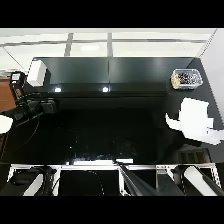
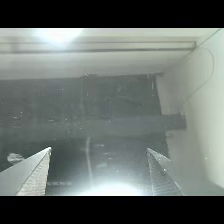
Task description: Fold the box and place the chain.
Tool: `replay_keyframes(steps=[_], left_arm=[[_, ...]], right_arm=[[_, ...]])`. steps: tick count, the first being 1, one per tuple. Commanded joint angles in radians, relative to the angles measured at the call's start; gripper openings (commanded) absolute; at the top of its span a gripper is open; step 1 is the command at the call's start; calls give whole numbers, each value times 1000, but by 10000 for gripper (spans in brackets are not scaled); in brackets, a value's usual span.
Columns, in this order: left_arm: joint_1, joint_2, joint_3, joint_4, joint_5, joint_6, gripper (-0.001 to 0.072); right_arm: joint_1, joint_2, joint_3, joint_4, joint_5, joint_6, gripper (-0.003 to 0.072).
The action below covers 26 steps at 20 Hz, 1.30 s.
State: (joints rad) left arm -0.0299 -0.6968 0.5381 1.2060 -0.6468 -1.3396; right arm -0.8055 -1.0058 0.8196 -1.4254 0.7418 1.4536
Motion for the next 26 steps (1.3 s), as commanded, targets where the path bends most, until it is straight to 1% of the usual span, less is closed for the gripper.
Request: replay_keyframes(steps=[1, 4, 5, 7, 8, 9, 10, 11, 12, 13, 15, 17, 20, 22, 24, 26], left_arm=[[-1, -23, 0, -14, -21, -3, 707], [-1, -24, 0, -14, -19, -3, 707], [-1, -24, 0, -15, -19, -3, 706], [-1, -24, 0, -26, -19, -3, 707], [-1, -24, 0, -38, -19, -3, 707], [-1, -24, 0, -45, -18, -3, 707], [-1, -24, 0, -45, -18, -3, 707], [-1, -24, 0, -45, -19, -3, 706], [-1, -24, 0, -45, -18, -3, 707], [-1, -24, 0, -45, -19, -3, 706], [-1, -24, 0, -45, -19, -3, 707], [-1, -24, 0, -45, -19, -3, 706], [-1, -24, 0, -64, -21, -3, 706], [-5, -24, 0, -103, -28, -2, 707], [-31, -25, 0, -111, -50, 1, 706], [-86, -35, 0, -113, -55, 7, 706]], right_arm=[[-288, -188, 144, 224, 293, -339, 703], [-283, -364, 251, 212, 526, -512, 703], [-269, -406, 272, 181, 564, -520, 703], [-240, -457, 289, 113, 578, -534, 703], [-228, -464, 289, 109, 574, -570, 648], [-219, -464, 290, 107, 565, -588, 480], [-213, -463, 292, 107, 564, -603, 347], [-209, -463, 296, 113, 576, -611, 115], [-205, -459, 298, 113, 599, -615, 92], [-196, -449, 298, 116, 628, -621, 12], [-163, -405, 298, 176, 646, -615, 14], [-98, -328, 282, 308, 628, -605, 14], [73, -186, 218, 463, 581, -591, 14], [215, -94, 144, 531, 549, -570, 14], [360, -7, 43, 561, 492, -535, 14], [502, 81, -93, 614, 346, -477, 13]])
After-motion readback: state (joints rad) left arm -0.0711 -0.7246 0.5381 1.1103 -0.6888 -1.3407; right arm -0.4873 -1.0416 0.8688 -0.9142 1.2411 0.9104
